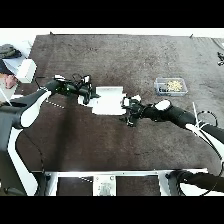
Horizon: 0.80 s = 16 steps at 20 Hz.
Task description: Fold the box and place the chain.
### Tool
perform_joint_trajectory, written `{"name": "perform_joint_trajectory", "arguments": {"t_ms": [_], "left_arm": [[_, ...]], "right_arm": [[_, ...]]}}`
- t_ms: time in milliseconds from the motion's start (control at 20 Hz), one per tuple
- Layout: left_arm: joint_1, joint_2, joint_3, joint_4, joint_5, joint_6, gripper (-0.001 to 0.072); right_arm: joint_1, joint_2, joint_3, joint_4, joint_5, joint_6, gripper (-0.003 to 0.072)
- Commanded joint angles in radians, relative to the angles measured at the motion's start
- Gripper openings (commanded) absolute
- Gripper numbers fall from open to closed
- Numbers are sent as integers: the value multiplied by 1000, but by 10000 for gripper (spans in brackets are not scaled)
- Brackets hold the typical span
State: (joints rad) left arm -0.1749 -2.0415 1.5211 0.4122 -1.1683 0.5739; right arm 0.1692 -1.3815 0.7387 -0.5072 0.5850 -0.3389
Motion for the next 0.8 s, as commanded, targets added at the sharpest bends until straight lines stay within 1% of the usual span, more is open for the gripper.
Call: {"name": "perform_joint_trajectory", "arguments": {"t_ms": [0, 250, 400, 550, 600, 750], "left_arm": [[-1, 0, 1, -1, 1, 0, 13], [-1, 0, 1, -1, 1, 0, 13], [-1, 0, 1, -1, 1, 0, 13], [-1, 0, 1, -1, 1, 0, 13], [-1, 0, 1, -1, 2, 0, 13], [-1, 0, 1, -1, 1, 0, 12]], "right_arm": [[33, -19, 7, -22, -100, -50, 592], [33, -100, 87, -37, -105, -54, 592], [33, -123, 118, -59, -110, -53, 592], [33, -123, 119, -58, -124, -53, 592], [33, -119, 119, -58, -147, -49, 592], [31, -59, 119, -58, -166, 23, 591]]}}
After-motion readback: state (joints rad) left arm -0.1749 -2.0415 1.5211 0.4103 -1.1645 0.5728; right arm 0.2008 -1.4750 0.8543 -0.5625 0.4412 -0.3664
